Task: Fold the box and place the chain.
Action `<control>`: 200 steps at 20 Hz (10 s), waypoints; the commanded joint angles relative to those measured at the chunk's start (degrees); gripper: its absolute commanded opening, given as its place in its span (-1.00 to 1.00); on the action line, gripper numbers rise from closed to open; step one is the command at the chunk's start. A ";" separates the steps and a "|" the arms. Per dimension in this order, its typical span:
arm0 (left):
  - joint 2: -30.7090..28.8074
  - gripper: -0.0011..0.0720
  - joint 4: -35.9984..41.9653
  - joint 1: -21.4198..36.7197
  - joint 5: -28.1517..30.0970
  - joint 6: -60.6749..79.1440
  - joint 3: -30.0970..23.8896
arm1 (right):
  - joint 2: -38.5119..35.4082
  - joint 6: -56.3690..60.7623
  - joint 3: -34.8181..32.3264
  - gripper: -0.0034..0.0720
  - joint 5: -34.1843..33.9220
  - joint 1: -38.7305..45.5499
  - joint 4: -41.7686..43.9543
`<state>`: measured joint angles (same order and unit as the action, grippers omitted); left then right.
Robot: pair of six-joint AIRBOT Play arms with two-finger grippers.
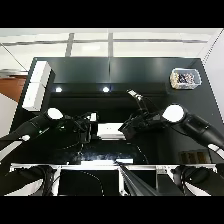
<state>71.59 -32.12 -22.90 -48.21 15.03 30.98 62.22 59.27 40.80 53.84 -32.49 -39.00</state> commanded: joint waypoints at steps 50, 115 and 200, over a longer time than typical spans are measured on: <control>-6.51 0.97 -6.34 -5.86 -5.29 -18.64 11.30 | -6.67 6.05 8.96 -0.81 11.56 32.26 2.67; -0.37 -0.06 -31.21 -10.78 -2.84 -59.19 15.74 | -6.67 6.05 8.96 -0.81 9.51 32.28 0.81; -34.40 -0.89 -39.85 7.34 5.73 -90.42 6.54 | -23.45 19.98 -2.16 -0.81 -2.25 32.13 -41.00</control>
<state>37.19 -70.57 -15.46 -42.61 -74.98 37.63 38.89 79.11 38.76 51.68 -0.34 -79.44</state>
